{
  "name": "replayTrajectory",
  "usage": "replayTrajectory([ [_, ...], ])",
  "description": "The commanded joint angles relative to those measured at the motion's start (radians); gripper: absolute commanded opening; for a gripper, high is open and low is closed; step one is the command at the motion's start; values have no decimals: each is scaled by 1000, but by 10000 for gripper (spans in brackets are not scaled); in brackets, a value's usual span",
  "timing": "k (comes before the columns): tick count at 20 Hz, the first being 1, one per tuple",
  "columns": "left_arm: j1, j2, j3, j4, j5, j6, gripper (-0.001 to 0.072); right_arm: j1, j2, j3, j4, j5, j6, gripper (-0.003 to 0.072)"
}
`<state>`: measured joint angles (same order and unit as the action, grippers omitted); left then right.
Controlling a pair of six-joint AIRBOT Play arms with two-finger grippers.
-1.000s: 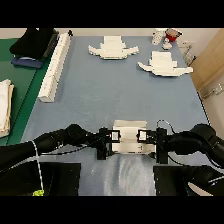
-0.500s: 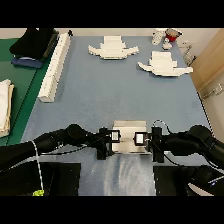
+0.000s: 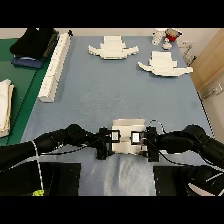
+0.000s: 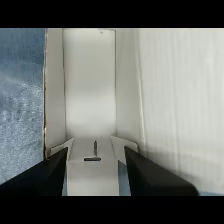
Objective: Fold the box.
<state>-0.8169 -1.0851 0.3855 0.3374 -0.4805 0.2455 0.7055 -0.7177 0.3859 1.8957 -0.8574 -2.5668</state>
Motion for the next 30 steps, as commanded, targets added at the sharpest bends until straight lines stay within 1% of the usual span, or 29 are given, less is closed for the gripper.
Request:
replayTrajectory([
  [1,0,0,0,0,0,0,413,0,-6,-1,12,5,-7,594],
  [3,0,0,0,-1,0,0,413,0,-6,1,9,-25,18,593],
  [5,0,0,0,0,0,0,413,0,-3,11,-24,-72,140,585],
  [6,0,0,0,0,0,0,413,-1,0,26,-72,-120,240,507],
  [7,0,0,0,0,0,0,413,-2,3,46,-135,-177,362,381],
  [9,0,0,0,0,0,0,413,-2,2,101,-304,-327,602,155],
  [10,0,0,0,0,0,0,413,-2,2,129,-400,-408,705,63],
  [12,0,0,0,0,0,0,413,-18,2,169,-636,-531,941,46],
  [13,0,0,0,0,0,0,413,-32,2,179,-743,-577,1039,5],
  [14,0,0,0,0,0,0,413,-64,1,183,-825,-614,1122,6],
  [15,0,0,0,0,0,0,413,-113,0,183,-852,-631,1166,5],
  [17,0,0,0,0,0,0,413,-267,-8,182,-785,-620,1210,5],
  [18,0,0,0,0,0,0,413,-367,-17,182,-705,-602,1207,6],
  [19,0,0,0,0,0,0,413,-475,-28,182,-606,-581,1193,5],
  [21,0,0,0,-1,0,0,413,-682,-55,182,-388,-542,1095,6],
  [23,0,0,0,0,0,0,413,-893,-104,182,-133,-536,963,5],
  [24,0,0,0,0,0,0,413,-985,-138,180,-18,-538,928,6],
  [25,0,0,0,0,0,0,413,-1054,-169,174,51,-538,916,5],
  [26,0,0,0,0,0,0,413,-1106,-203,168,87,-538,916,6],
  [27,0,0,0,0,0,0,413,-1133,-233,166,91,-539,916,6],
  [30,0,0,0,0,0,0,413,-1133,-294,145,90,-529,916,6],
])
